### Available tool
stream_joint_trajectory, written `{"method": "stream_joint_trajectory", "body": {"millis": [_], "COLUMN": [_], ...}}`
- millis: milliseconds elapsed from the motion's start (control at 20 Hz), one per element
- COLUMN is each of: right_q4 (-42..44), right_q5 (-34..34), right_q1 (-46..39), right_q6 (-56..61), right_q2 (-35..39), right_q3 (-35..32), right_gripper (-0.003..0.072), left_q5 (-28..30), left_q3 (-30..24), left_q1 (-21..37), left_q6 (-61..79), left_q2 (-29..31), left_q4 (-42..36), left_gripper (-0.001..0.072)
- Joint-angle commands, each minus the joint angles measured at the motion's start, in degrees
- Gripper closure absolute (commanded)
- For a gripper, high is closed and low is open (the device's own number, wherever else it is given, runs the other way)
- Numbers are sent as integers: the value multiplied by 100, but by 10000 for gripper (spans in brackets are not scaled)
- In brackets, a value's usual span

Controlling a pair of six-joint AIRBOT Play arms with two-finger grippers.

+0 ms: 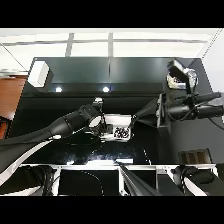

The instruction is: Fold the box and place the chain.

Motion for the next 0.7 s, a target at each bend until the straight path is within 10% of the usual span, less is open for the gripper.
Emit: {"method": "stream_joint_trajectory", "body": {"millis": [0,400,500,650], "right_q4": [-24,-328,-476,-1108], "right_q5": [-669,-885,-903,-382], "right_q1": [393,420,393,-68], "right_q6": [13,20,81,212], "right_q2": [-57,-356,-356,-345], "right_q3": [-264,-568,-614,-610], "right_gripper": [642,625,215,168], "left_q5": [-2,4,4,4], "left_q3": [-2,-2,-2,-2], "left_q1": [2,2,2,4], "left_q6": [2,0,2,2], "left_q2": [-4,-4,-4,-4], "left_q4": [7,7,7,7], "left_gripper": [683,682,682,682]}}
